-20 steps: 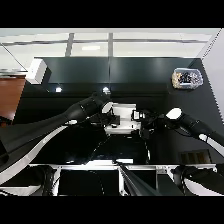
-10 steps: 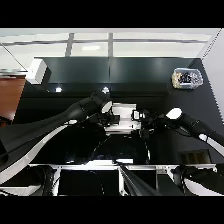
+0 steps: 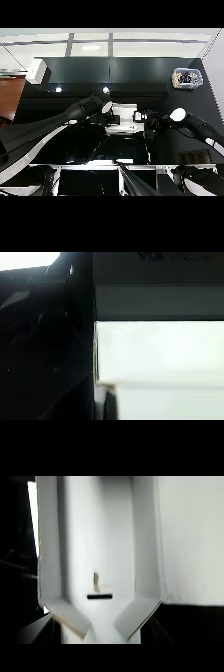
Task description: Fold the box and place the chain.
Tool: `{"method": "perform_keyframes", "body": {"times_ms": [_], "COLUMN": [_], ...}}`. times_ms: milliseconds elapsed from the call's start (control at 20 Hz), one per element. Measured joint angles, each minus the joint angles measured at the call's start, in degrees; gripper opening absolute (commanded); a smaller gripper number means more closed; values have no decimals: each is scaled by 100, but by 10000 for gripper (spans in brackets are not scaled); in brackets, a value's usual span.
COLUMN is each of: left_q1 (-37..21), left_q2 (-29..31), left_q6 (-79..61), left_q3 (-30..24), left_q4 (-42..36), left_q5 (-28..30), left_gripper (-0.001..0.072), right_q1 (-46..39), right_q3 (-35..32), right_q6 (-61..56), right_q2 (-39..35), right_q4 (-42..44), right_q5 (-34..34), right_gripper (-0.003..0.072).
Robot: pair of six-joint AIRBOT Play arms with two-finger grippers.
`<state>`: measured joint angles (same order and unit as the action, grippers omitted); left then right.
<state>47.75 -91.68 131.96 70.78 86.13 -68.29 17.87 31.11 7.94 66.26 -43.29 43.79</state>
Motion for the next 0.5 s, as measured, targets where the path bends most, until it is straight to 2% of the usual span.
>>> {"method": "perform_keyframes", "body": {"times_ms": [100, 300, 350, 400, 450, 500], "left_q1": [0, 0, 0, 0, 0, 0], "left_q2": [0, 2, 0, 0, 2, 2], "left_q6": [0, 0, 0, 0, 2, 2], "left_q3": [0, 0, 0, 0, 0, 0], "left_q4": [-2, -7, -7, -7, -7, -7], "left_q5": [2, 9, 9, 9, 9, 11], "left_gripper": [25, 25, 25, 25, 25, 25], "right_q1": [0, 0, 0, 0, 0, 4], "right_q3": [0, 0, 0, 0, 0, 0], "right_q6": [-221, -243, -192, -127, -66, -28], "right_q2": [-111, -203, -210, -216, -223, -225], "right_q4": [-328, -466, -424, -339, -258, -166], "right_q5": [109, 125, 94, 72, 55, 39], "right_gripper": [672, 671, 643, 512, 468, 467]}}
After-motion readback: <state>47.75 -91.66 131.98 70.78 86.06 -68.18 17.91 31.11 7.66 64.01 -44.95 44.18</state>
